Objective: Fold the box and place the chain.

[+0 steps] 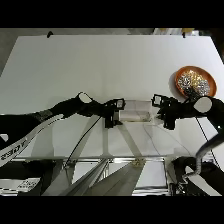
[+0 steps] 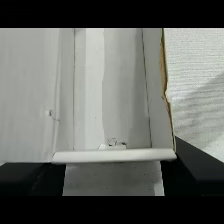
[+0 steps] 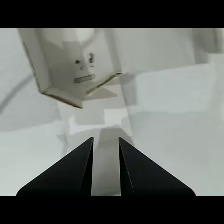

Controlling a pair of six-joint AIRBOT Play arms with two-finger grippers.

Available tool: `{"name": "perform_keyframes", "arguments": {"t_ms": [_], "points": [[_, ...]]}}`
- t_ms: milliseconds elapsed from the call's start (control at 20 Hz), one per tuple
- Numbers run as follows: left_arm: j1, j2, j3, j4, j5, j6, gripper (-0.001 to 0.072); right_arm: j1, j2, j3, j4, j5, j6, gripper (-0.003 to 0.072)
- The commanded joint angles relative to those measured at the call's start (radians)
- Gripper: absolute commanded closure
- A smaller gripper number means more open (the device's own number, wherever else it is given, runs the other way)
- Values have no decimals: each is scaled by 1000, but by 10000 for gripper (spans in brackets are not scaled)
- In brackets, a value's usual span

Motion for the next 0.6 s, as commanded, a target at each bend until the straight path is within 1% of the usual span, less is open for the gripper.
{"name": "perform_keyframes", "arguments": {"t_ms": [0, 200, 350, 400, 450, 550], "points": [[1, 1, 0, 0, 0, 0, 437, 1, -54, -3, 91, 39, -200, 529], [1, 1, 0, 0, 0, 0, 437, 1, -95, -22, 126, -3, -228, 530], [1, 1, 0, 0, 0, 0, 437, 1, -105, -39, 203, -37, -274, 535], [1, 1, 0, 0, 0, 0, 437, 1, -105, -47, 230, -52, -290, 590], [1, 1, 0, 0, 0, 0, 437, 1, -105, -53, 253, -63, -303, 611], [1, 1, 0, 0, 0, 0, 437, 1, -105, -66, 283, -79, -306, 611]]}}
